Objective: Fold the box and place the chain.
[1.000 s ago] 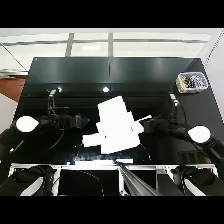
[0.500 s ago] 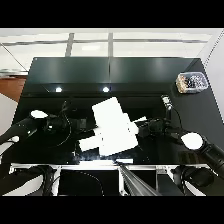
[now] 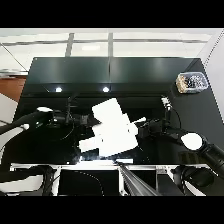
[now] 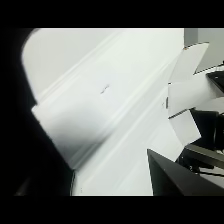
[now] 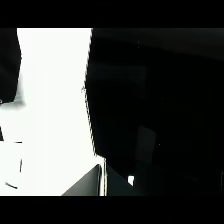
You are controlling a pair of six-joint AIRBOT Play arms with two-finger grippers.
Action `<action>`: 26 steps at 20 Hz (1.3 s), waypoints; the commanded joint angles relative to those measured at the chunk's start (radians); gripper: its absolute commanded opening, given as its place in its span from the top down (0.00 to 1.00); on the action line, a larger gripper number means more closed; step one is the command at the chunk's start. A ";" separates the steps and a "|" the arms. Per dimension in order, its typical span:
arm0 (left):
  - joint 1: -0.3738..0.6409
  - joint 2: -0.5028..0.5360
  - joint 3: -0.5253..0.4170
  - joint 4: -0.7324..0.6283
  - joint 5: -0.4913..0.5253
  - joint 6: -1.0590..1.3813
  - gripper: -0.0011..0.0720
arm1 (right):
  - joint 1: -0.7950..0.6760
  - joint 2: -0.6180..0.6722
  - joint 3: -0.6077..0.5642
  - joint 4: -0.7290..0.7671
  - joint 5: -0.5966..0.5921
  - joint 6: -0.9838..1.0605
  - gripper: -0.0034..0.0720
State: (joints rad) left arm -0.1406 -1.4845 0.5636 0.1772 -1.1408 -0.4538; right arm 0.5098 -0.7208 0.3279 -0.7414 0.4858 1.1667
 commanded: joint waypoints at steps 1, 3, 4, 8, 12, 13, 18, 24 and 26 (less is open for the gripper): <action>-0.036 -0.101 0.088 0.006 -0.139 0.066 0.03 | 0.001 0.001 0.000 0.000 0.008 0.000 0.90; -0.058 -0.148 0.125 0.036 -0.208 0.066 0.03 | 0.001 0.001 0.000 0.000 0.007 0.000 0.90; -0.066 -0.167 0.138 0.066 -0.232 0.066 0.03 | 0.001 0.001 0.000 0.000 0.007 0.000 0.90; -0.068 -0.180 0.154 0.122 -0.238 0.067 0.08 | 0.001 0.001 0.000 0.000 0.007 0.000 0.90; -0.069 -0.180 0.178 0.163 -0.225 0.065 0.27 | 0.001 0.001 0.000 0.000 0.007 0.000 0.90; -0.069 -0.180 0.183 0.164 -0.224 0.065 0.33 | 0.001 0.001 0.000 0.000 0.007 0.000 0.90; -0.069 -0.180 0.189 0.173 -0.220 0.065 0.67 | 0.001 0.001 0.000 0.000 0.007 0.001 0.90; -0.069 -0.174 0.190 0.192 -0.202 0.062 0.95 | -0.022 0.002 0.008 0.003 0.059 0.055 0.00; -0.071 -0.151 0.202 0.232 -0.200 0.063 0.95 | -0.108 0.002 0.064 -0.053 0.201 0.057 0.01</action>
State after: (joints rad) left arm -0.2096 -1.6531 0.7563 0.3725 -1.3468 -0.3916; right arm 0.4683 -0.7200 0.3500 -0.7464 0.5549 1.2018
